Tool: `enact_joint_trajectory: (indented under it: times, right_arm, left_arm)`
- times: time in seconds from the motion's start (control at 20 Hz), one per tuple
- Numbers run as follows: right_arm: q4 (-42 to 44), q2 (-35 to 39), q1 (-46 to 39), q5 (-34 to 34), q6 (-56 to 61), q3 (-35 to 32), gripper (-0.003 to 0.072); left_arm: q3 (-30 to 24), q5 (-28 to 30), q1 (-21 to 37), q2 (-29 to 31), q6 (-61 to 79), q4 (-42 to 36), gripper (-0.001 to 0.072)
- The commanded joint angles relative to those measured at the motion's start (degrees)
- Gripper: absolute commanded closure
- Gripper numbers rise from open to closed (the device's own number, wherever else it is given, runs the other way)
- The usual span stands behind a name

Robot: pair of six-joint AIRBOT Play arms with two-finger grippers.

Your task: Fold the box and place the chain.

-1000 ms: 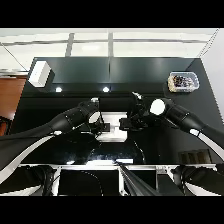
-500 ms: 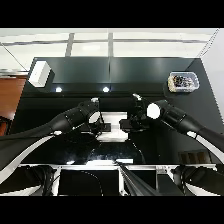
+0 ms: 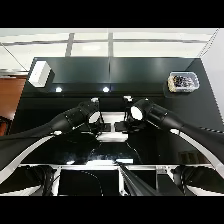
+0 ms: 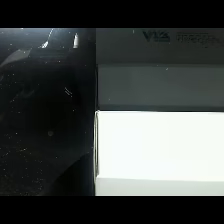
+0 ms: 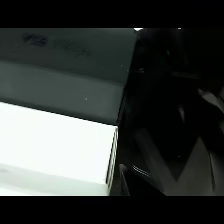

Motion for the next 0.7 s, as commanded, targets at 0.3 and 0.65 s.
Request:
enact_joint_trajectory:
  times: [0.3,0.65]
  right_arm:
    - [-1.4,-4.6,1.1,4.2,5.2,3.3,0.0453]
    - [-1.8,-6.1,1.4,5.0,5.8,4.5,0.0558]
  left_arm:
    - [0.0,0.0,0.0,0.0,0.0,0.0,0.0684]
    - [0.0,0.0,0.0,0.0,0.0,0.0,0.0684]
